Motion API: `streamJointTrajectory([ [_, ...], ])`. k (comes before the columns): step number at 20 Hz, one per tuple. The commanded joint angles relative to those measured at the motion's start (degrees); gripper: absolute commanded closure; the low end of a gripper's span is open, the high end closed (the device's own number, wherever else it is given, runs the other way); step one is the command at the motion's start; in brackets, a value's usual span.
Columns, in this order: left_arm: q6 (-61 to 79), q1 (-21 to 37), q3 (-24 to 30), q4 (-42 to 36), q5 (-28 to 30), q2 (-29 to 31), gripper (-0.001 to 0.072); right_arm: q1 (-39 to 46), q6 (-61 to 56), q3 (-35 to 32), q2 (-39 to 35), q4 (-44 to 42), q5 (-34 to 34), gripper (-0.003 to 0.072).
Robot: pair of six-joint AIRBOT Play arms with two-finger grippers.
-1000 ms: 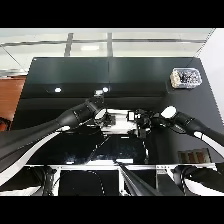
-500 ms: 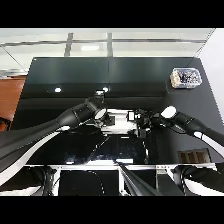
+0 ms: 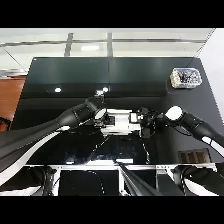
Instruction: Fold the box and place the chain.
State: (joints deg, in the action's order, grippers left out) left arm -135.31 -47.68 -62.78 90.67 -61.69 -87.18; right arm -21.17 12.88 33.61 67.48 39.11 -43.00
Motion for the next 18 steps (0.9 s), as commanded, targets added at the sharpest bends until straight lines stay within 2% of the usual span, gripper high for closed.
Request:
streamJointTrajectory([
  [1,0.1,0.0,-0.1,0.2,0.0,0.0,0.0681,0.0,-1.5,0.0,-1.8,1.9,-0.3,0.0079],
  [3,0.1,0.0,-0.1,0.2,0.0,0.0,0.0681,-0.1,-1.5,0.0,-1.8,1.9,-0.8,0.0108],
  [4,0.1,0.0,-0.1,0.2,0.0,0.0,0.0681,0.0,-1.7,0.0,-1.8,1.8,-1.0,0.0250],
  [8,0.1,0.0,-0.1,0.2,0.0,0.0,0.0681,0.0,-2.7,0.0,-1.7,1.2,-1.8,0.0281],
  [9,0.1,0.0,-0.1,0.2,0.0,0.0,0.0681,-0.1,-3.3,0.0,-1.6,1.2,-2.5,0.0445],
  [10,0.1,0.0,-0.1,0.1,0.0,0.0,0.0681,-0.1,-3.5,0.0,-1.5,0.6,-3.6,0.0570],
  [11,0.1,0.0,-0.1,0.1,0.1,0.0,0.0681,-0.1,-3.5,0.0,-1.2,-0.9,-4.2,0.0551],
  [16,0.1,0.0,-0.1,0.2,0.4,0.0,0.0681,-1.0,-3.4,0.0,2.6,-13.8,-2.2,0.0550],
  [18,0.1,0.0,-0.1,0.2,0.3,0.0,0.0681,-1.1,-3.5,0.0,4.2,-14.5,-1.2,0.0550],
])
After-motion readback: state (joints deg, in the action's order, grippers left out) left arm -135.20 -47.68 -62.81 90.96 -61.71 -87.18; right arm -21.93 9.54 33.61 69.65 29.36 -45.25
